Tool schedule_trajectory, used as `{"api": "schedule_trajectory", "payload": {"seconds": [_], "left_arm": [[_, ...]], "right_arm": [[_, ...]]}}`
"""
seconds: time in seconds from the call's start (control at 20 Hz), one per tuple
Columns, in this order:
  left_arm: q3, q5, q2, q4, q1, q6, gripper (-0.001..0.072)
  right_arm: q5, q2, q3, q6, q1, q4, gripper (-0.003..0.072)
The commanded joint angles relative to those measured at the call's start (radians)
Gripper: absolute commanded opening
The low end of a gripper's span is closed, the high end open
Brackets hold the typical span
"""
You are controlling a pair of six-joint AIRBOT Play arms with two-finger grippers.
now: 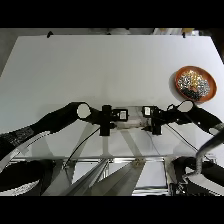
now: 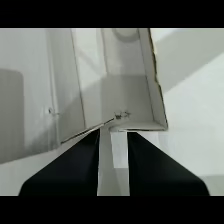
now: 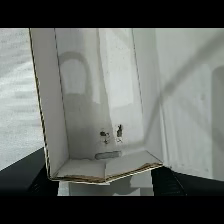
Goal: Fold the box and place the chain.
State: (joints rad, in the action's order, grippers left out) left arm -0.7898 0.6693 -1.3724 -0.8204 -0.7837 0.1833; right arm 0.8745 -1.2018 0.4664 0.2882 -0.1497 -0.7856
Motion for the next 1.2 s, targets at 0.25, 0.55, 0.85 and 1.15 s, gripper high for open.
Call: {"api": "schedule_trajectory", "payload": {"seconds": [0.25,0.55,0.85,1.15], "left_arm": [[0.0,-0.078,-0.029,0.09,-0.048,0.078,0.0173],[0.0,0.058,0.137,-0.061,0.037,0.383,0.0136],[0.0,0.359,0.324,-0.355,0.219,1.118,0.0002],[0.04,0.36,0.179,-0.202,0.272,1.425,0.0001]], "right_arm": [[0.0,0.0,0.0,0.0,0.0,0.0,0.0438],[0.0,0.0,0.0,0.0,0.0,0.0,0.0438],[0.0,0.0,0.0,0.0,0.0,0.0,0.0438],[0.0,0.0,0.0,0.0,0.0,0.0,0.0438]]}}
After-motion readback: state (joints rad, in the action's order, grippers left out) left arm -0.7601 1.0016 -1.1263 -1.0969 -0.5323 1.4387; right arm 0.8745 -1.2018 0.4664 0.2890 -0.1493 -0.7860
